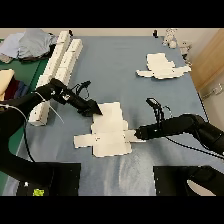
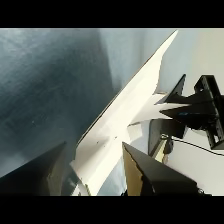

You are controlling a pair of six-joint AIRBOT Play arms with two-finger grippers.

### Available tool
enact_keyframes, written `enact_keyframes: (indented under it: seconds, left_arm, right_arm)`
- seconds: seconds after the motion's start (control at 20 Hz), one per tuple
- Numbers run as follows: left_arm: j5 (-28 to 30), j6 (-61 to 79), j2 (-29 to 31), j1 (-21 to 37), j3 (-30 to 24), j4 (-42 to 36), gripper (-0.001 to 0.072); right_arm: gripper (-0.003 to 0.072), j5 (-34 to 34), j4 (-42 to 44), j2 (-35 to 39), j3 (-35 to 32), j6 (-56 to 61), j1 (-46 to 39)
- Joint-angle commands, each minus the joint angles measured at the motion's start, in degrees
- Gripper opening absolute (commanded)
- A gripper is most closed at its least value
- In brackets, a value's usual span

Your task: Fold the box.

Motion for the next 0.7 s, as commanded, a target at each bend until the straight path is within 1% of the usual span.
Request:
enact_keyframes:
  seconds: [0.0, 0.05, 0.1, 0.15, 0.2, 0.3, 0.35, 0.4, 0.45, 0.65]
  left_arm:
    - [-3.50, 2.99, -2.49, -1.90, 2.38, -0.02, 0.0511]
    - [-4.42, 3.89, -2.49, -1.81, 2.38, 0.07, 0.0511]
    - [-5.31, 4.31, -2.49, -1.79, 2.38, 0.09, 0.0425]
    - [-6.12, 5.44, -2.49, -1.81, 2.38, 0.04, 0.0285]
    - [-6.73, 6.14, -2.49, -1.81, 2.38, 0.04, 0.0236]
    - [-7.10, 6.69, -2.49, -1.81, 2.38, 0.04, 0.0235]
    - [-7.08, 7.10, -2.49, -1.81, 2.38, 0.04, 0.0215]
    - [-7.13, 7.74, -2.49, -1.81, 2.38, 0.02, 0.0073]
    - [-7.28, 8.57, -2.49, -1.81, 2.38, 0.00, 0.0016]
    - [-7.54, 9.57, -2.49, -1.84, 2.38, -0.02, 0.0016]
  right_arm:
    - [-0.0001, -0.48, -0.35, 0.02, -0.04, 0.00, 0.00]
    - [-0.0001, -0.48, -0.55, 0.02, -0.04, 0.00, 0.00]
    - [-0.0001, -0.50, -0.70, 0.02, -0.04, 0.00, 0.00]
    - [-0.0001, -0.50, -0.87, 0.02, -0.04, 0.00, 0.00]
    - [-0.0001, -0.48, -0.90, 0.02, -0.04, 0.00, 0.00]
    - [-0.0001, -0.50, -0.90, 0.02, -0.04, 0.00, 0.00]
    - [-0.0001, -0.50, -0.90, 0.02, -0.04, 0.00, 0.00]
    - [-0.0001, -0.48, -0.90, 0.02, -0.04, 0.00, 0.00]
    - [-0.0001, -0.48, -0.92, 0.02, -0.04, 0.00, 0.00]
    - [-0.0001, -0.46, -1.11, 0.02, -0.04, 0.00, 0.00]
